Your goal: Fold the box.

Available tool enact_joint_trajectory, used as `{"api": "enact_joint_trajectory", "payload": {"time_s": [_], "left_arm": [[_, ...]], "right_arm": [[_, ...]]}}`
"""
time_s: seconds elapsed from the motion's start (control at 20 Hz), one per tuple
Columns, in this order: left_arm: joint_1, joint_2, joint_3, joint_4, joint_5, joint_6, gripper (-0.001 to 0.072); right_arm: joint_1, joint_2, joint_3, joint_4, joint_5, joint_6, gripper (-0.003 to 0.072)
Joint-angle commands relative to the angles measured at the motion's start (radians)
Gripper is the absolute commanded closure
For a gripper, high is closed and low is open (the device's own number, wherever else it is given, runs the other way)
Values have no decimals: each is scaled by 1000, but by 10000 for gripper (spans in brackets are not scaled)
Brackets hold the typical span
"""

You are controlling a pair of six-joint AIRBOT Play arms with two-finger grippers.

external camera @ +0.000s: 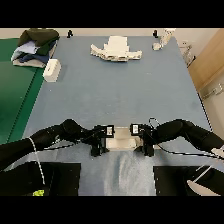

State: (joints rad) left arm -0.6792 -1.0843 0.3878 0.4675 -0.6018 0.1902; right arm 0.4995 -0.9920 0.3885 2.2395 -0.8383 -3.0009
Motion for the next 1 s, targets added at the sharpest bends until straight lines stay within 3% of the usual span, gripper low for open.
{"api": "enact_joint_trajectory", "payload": {"time_s": [0.0, 0.2, 0.25, 0.3, 0.35, 0.5, 0.65, 0.8, 0.95], "left_arm": [[0, -1, 0, 0, 0, 0, 186], [0, -1, 0, 0, 0, 0, 186], [0, -1, 0, 0, 0, 0, 186], [0, -1, 0, 0, 0, 0, 186], [0, -1, 0, 0, 0, 0, 186], [0, -1, 0, 0, 0, 0, 186], [0, -1, 0, 0, 0, 0, 186], [0, -1, 0, 0, 0, 0, 186], [0, -1, 0, 0, 0, 0, 186]], "right_arm": [[0, 0, 0, 1, 1, 0, 178], [0, 0, 0, 1, 0, 1, 178], [1, 0, 0, 2, 0, 11, 140], [1, 3, 0, 1, -1, 39, -4], [1, 10, 1, 0, -6, 63, -32], [1, 74, 1, -61, -33, 127, -32], [0, 167, 8, -235, -97, 317, -32], [0, 270, 52, -449, -249, 622, -32], [0, 361, 129, -484, -411, 939, -20]]}}
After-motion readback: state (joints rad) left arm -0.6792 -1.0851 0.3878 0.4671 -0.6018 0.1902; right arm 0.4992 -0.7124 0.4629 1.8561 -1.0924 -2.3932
